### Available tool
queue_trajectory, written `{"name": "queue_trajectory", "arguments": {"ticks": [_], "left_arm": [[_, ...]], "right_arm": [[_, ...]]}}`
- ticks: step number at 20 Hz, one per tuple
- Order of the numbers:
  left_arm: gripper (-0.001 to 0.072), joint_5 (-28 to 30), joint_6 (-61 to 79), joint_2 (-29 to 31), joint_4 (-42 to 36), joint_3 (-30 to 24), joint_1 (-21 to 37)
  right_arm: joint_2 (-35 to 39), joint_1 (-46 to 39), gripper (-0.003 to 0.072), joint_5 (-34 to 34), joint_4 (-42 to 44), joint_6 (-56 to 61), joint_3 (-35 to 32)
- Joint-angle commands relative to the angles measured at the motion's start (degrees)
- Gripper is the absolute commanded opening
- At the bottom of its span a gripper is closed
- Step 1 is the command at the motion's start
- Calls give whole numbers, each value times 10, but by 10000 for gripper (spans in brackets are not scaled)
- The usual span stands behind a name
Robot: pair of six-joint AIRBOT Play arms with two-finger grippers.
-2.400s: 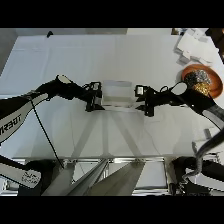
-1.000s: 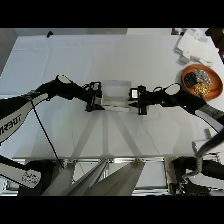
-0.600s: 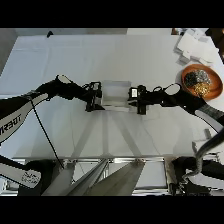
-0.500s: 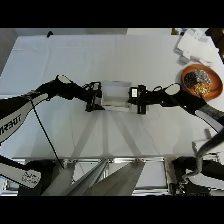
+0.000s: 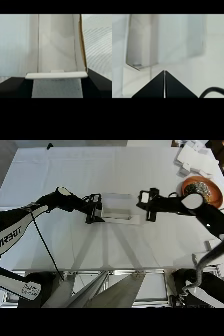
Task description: Fold the box and place the chain.
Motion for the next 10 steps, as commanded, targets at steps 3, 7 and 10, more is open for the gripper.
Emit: {"name": "queue_trajectory", "arguments": {"ticks": [3, 7, 10], "left_arm": [[278, 0, 0, 0, 0, 0, 0], [278, 0, 0, 0, 0, 0, 0], [278, 0, 0, 0, 0, 0, 0]], "right_arm": [[103, -140, 10, 66, -86, 330, 0], [80, -247, 6, 138, -195, 619, -10], [18, -256, 5, 185, -131, 629, -12]]}}
